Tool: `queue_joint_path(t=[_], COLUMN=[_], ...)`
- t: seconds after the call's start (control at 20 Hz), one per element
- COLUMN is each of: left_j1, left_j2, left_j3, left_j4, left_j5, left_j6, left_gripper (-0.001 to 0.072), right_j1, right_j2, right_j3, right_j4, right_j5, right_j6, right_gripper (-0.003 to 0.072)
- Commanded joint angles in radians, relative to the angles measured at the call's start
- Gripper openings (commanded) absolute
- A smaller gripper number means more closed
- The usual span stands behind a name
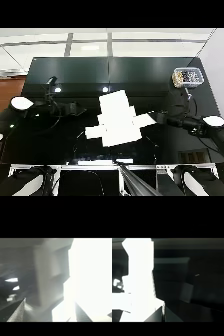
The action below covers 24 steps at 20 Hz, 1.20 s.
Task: Fold the box and place the chain.
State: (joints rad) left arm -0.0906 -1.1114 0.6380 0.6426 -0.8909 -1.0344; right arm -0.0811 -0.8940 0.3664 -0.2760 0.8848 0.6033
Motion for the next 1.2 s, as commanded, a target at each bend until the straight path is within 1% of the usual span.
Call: queue_joint_path(t=[0.0, 0.15, 0.25, 0.4, 0.45, 0.55, 0.6, 0.65, 0.75, 0.8, 0.85, 0.9, 0.95, 1.0, 1.05, 1.1, 1.15], left_j1=[-0.074, -0.138, -0.146, -0.140, -0.140, -0.150, -0.160, -0.174, -0.200, -0.208, -0.211, -0.212, -0.212, -0.212, -0.211, -0.207, -0.206], left_j2=[-0.154, -0.323, -0.407, -0.478, -0.498, -0.546, -0.568, -0.582, -0.601, -0.612, -0.623, -0.631, -0.632, -0.632, -0.632, -0.631, -0.627], left_j3=[0.035, 0.122, 0.178, 0.238, 0.257, 0.304, 0.327, 0.349, 0.394, 0.413, 0.427, 0.437, 0.443, 0.449, 0.455, 0.463, 0.473], left_j4=[-0.183, -0.183, -0.179, -0.183, -0.185, -0.186, -0.172, -0.141, -0.075, -0.071, -0.071, -0.068, -0.057, -0.042, -0.037, -0.032, -0.013], left_j5=[-0.041, -0.147, -0.211, -0.307, -0.367, -0.518, -0.572, -0.592, -0.621, -0.647, -0.665, -0.665, -0.658, -0.658, -0.658, -0.660, -0.663], left_j6=[0.129, 0.130, 0.130, 0.136, 0.172, 0.255, 0.277, 0.286, 0.342, 0.373, 0.381, 0.381, 0.387, 0.415, 0.417, 0.414, 0.390], left_gripper=[0.0699, 0.0699, 0.0699, 0.0699, 0.0699, 0.0697, 0.0665, 0.0643, 0.0414, 0.0307, 0.0273, 0.0268, 0.0145, 0.0025, 0.0025, 0.0024, 0.0024], right_j1=[0.098, 0.110, 0.110, 0.110, 0.110, 0.110, 0.110, 0.110, 0.110, 0.110, 0.110, 0.110, 0.110, 0.110, 0.109, 0.105, 0.094], right_j2=[0.019, 0.019, 0.019, 0.019, 0.019, 0.019, 0.019, 0.019, 0.019, 0.019, 0.019, 0.019, 0.019, 0.019, 0.019, 0.021, 0.021], right_j3=[-0.026, -0.026, -0.026, -0.026, -0.026, -0.026, -0.026, -0.026, -0.026, -0.026, -0.026, -0.026, -0.026, -0.026, -0.023, -0.006, 0.037], right_j4=[0.018, 0.018, 0.018, 0.016, 0.017, 0.014, 0.014, 0.013, 0.005, -0.002, -0.015, -0.024, -0.028, -0.029, -0.033, -0.053, -0.127], right_j5=[-0.060, -0.053, -0.039, -0.029, -0.029, -0.029, -0.029, -0.029, -0.029, -0.029, -0.028, -0.024, -0.020, -0.018, -0.014, 0.004, 0.031], right_j6=[0.022, 0.031, 0.032, 0.032, 0.032, 0.032, 0.032, 0.032, 0.032, 0.032, 0.032, 0.032, 0.032, 0.032, 0.032, 0.028, 0.029], right_gripper=[0.0018, 0.0018, 0.0018, 0.0018, 0.0018, 0.0019, 0.0018, 0.0019, 0.0019, 0.0018, 0.0018, 0.0019, 0.0019, 0.0082, 0.0518, 0.0709, 0.0709])
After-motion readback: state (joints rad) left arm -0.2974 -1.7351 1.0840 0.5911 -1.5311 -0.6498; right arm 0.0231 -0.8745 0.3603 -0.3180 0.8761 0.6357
